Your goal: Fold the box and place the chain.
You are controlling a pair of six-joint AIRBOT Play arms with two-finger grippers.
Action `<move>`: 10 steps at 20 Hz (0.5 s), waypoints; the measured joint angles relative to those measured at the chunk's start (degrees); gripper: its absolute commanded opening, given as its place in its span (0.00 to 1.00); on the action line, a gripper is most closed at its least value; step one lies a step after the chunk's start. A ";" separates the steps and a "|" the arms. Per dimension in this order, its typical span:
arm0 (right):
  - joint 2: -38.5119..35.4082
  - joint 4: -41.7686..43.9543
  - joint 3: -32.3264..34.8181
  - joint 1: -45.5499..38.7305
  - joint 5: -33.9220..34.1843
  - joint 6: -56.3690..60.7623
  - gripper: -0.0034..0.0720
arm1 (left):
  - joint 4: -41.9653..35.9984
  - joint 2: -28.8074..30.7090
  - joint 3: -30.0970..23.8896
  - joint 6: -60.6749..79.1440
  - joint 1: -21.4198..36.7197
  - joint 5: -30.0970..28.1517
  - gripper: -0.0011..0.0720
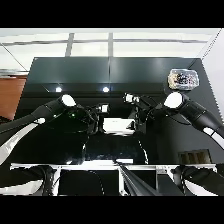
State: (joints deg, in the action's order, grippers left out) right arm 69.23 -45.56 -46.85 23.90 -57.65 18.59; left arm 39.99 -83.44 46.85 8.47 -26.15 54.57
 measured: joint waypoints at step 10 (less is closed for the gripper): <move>-0.07 0.98 -0.09 0.20 1.03 2.69 0.68 | 0.00 0.00 0.00 0.02 0.00 0.13 0.57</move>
State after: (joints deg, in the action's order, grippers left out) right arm 69.17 -44.58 -46.94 24.10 -56.62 21.28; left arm 39.99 -83.44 46.85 8.49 -26.15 54.70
